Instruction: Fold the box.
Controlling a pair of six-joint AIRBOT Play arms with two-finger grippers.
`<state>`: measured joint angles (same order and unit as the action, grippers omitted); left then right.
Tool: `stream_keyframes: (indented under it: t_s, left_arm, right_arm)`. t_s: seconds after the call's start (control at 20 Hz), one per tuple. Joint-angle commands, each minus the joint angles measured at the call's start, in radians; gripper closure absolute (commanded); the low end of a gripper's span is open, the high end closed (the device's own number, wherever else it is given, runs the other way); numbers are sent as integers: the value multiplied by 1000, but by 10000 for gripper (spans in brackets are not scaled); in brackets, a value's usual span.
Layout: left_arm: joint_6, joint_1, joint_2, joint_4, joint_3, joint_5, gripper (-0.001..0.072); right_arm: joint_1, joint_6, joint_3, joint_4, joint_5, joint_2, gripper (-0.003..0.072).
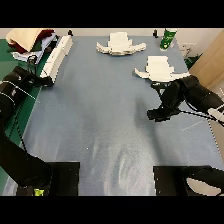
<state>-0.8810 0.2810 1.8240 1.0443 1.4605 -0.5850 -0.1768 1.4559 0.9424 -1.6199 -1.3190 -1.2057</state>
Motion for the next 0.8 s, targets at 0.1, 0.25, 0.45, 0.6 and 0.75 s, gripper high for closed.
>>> stream_keyframes:
  t_s: [0.1,0.25,0.45,0.6,0.75]
  left_arm:
    - [-1,-1,0,0,2,2,8]
    - [-1,0,0,0,2,-5,7]
    - [-1,14,-25,13,18,-88,7]
    - [-2,42,-68,45,33,-222,7]
    - [-11,66,-114,71,62,-422,7]
  right_arm:
    - [0,0,1,0,0,0,682]
    - [0,0,1,0,0,0,682]
    - [0,0,1,0,0,0,681]
    - [0,0,1,0,0,0,682]
    - [0,0,1,0,0,0,682]
